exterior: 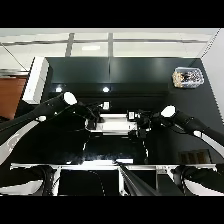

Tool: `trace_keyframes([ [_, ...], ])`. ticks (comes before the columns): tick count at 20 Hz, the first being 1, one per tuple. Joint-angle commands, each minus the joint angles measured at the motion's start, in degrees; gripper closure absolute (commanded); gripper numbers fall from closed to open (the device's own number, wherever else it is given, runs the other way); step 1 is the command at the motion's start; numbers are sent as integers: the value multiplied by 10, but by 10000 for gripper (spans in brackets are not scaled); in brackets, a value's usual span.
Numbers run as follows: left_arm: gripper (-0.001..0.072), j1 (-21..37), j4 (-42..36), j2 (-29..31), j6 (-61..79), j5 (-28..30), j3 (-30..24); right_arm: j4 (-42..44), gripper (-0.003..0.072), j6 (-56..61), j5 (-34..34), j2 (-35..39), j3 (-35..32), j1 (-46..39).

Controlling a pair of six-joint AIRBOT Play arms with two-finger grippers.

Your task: Fold the box and place the chain.

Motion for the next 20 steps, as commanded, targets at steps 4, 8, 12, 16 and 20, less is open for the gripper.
trace_keyframes([
  [4,280,10,76,100,-181,-24,10,0,187,0,0,0,0,0],
  [8,486,42,99,184,-325,-147,9,0,187,0,0,0,0,0],
  [12,682,25,9,182,-397,-228,-16,0,206,0,0,0,0,0],
  [16,681,-12,-173,158,-398,-71,-77,0,326,0,1,0,0,0],
  [20,681,-11,-300,118,-365,128,-81,0,504,0,1,0,0,0],
])
